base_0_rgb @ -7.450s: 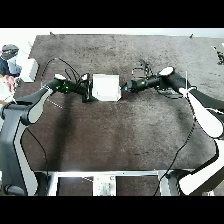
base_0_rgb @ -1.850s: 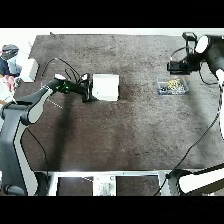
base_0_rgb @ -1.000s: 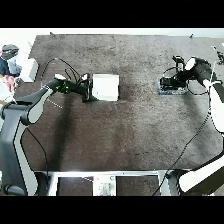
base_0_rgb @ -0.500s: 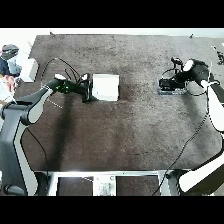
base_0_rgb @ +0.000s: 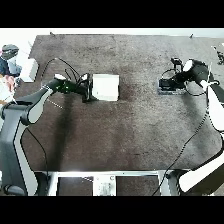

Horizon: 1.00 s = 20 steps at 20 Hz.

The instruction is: Fold the box and place the chain.

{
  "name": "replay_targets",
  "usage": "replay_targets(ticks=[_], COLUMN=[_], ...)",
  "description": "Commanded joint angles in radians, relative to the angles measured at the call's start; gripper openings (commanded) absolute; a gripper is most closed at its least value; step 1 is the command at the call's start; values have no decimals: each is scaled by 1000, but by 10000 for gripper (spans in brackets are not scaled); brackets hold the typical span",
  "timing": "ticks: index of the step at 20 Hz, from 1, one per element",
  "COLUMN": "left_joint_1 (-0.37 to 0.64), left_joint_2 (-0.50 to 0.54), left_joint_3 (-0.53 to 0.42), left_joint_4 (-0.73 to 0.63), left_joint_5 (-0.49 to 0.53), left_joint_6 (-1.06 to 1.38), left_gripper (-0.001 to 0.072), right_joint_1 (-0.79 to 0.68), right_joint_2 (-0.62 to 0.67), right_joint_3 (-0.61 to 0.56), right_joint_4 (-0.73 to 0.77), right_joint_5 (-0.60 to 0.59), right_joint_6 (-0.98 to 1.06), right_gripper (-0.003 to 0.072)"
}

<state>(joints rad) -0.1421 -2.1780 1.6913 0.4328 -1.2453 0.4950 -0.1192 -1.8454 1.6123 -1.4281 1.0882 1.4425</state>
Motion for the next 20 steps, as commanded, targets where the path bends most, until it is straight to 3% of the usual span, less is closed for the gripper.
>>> replay_targets(ticks=[1, 3, 4, 9, 15, 20], left_joint_1=[0, 0, 0, 0, 0, 0], left_joint_2=[0, -1, 0, 0, 0, 0], left_joint_3=[0, 0, 0, 0, 0, 0], left_joint_4=[0, 0, 0, 0, 0, 0], left_joint_5=[0, 0, 0, 0, 0, 0], left_joint_6=[0, 0, 0, 0, 0, 0], left_gripper=[228, 229, 229, 228, 229, 229], right_joint_1=[2, 2, 2, 2, 2, 15], right_joint_2=[-19, -26, -23, 46, 251, 533], right_joint_3=[0, 0, 2, 2, 2, 3], right_joint_4=[6, 23, 23, 19, 16, 15], right_joint_5=[-1, -6, -8, 25, 79, -80], right_joint_6=[1, 1, 2, 0, -25, -89], right_gripper=[155, 148, 18, 13, 13, 13])
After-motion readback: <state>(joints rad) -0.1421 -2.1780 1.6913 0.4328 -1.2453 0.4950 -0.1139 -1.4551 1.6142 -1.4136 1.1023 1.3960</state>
